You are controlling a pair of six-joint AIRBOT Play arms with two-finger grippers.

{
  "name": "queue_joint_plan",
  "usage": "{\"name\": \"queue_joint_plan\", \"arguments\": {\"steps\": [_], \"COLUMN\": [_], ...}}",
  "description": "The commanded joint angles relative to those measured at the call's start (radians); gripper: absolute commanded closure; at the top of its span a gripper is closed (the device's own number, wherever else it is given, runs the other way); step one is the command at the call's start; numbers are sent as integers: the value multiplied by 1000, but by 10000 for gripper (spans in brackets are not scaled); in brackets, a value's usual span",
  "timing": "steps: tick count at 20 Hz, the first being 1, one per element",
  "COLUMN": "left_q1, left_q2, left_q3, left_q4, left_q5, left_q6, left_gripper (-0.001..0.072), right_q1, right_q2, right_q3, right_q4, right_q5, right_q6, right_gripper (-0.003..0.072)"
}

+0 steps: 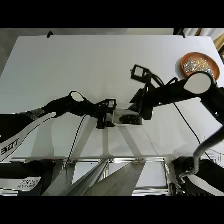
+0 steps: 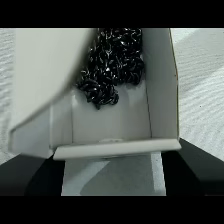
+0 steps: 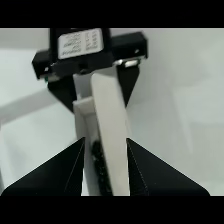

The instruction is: Fold the box and place the chain.

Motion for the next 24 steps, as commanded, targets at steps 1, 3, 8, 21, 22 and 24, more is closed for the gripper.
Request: {"name": "queue_joint_plan", "arguments": {"steps": [1,3,8,21,22,24], "left_q1": [0,0,0,0,0,0], "left_q2": [0,0,0,0,0,0], "left_q3": [0,0,0,0,0,0], "left_q4": [0,0,0,0,0,0], "left_q5": [0,0,0,0,0,0], "left_q6": [0,0,0,0,0,0], "left_gripper": [502,502,502,502,502,502], "right_q1": [-101,-109,-70,39,64,100], "right_q2": [-39,-94,-191,-182,-182,-182], "right_q3": [8,8,-3,-60,-60,-61], "right_q4": [143,134,89,-21,-60,-131], "right_q5": [-1,14,68,108,105,82], "right_q6": [-58,-69,-93,-107,-100,-63], "right_gripper": [383,383,383,381,382,381]}}
